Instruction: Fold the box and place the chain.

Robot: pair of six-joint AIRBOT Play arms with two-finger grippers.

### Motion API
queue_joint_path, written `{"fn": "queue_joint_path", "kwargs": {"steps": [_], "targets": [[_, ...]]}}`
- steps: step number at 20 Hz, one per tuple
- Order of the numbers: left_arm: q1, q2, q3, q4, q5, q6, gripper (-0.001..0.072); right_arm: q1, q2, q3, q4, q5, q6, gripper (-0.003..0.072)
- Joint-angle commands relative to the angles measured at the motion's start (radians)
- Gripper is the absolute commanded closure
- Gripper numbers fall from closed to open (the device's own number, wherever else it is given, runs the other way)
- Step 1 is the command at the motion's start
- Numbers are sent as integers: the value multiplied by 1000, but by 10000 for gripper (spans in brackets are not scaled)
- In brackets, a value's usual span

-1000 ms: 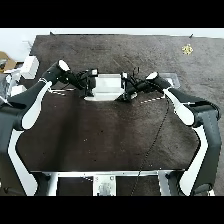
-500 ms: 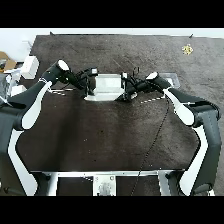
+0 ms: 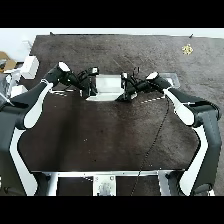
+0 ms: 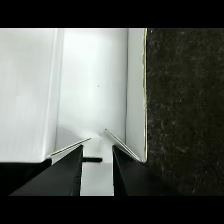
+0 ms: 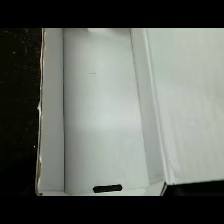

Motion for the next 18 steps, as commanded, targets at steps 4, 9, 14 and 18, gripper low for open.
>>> {"fn": "queue_joint_path", "kwargs": {"steps": [4,9,14,18], "targets": [[-1,-14,-2,-110,3,49,508,1,0,0,0,0,1,246],[-1,-14,-2,-74,6,25,209,1,0,0,0,0,1,246],[0,-14,-1,-6,27,-59,-6,1,0,0,0,0,1,246],[0,-12,0,-11,29,-62,179,1,0,0,0,0,0,246]]}}
